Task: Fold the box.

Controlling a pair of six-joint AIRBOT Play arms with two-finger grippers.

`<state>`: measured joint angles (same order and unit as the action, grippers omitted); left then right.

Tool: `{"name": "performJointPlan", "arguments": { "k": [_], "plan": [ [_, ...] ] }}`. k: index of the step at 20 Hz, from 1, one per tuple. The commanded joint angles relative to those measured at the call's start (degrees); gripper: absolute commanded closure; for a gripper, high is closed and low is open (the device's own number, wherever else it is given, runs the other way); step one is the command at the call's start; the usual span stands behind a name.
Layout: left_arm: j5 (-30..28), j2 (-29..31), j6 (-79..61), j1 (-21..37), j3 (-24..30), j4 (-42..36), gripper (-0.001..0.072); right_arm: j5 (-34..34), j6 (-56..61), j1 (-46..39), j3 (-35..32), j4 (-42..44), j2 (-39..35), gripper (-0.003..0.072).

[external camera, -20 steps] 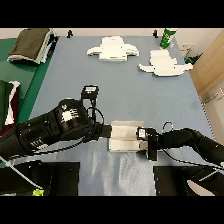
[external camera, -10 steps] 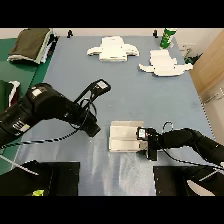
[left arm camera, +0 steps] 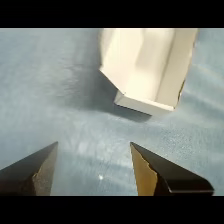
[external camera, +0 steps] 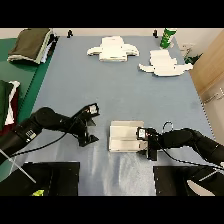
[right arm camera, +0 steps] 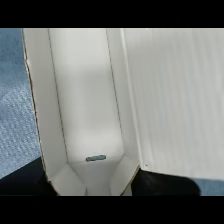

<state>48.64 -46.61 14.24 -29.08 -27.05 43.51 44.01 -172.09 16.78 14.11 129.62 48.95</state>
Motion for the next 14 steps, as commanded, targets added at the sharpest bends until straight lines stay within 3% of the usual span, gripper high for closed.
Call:
{"name": "performJointPlan", "arguments": {
  "k": [1, 6, 14],
  "plan": [
    [-7.0, -2.7, -22.5, -2.6, 7.8, -14.1, -0.0011, 0.0, 0.0, 0.0, 0.0, 0.0, 0.0, 0.0167],
    [-15.3, -5.5, -27.1, -10.2, 9.5, -19.1, -0.0011, 0.0, 0.0, 0.0, 0.0, 0.0, 0.0, 0.0167],
    [-16.5, -8.7, -26.7, -11.3, 8.3, -18.9, -0.0011, 0.0, 0.0, 0.0, 0.0, 0.0, 0.0, 0.0167]
  ]
}}
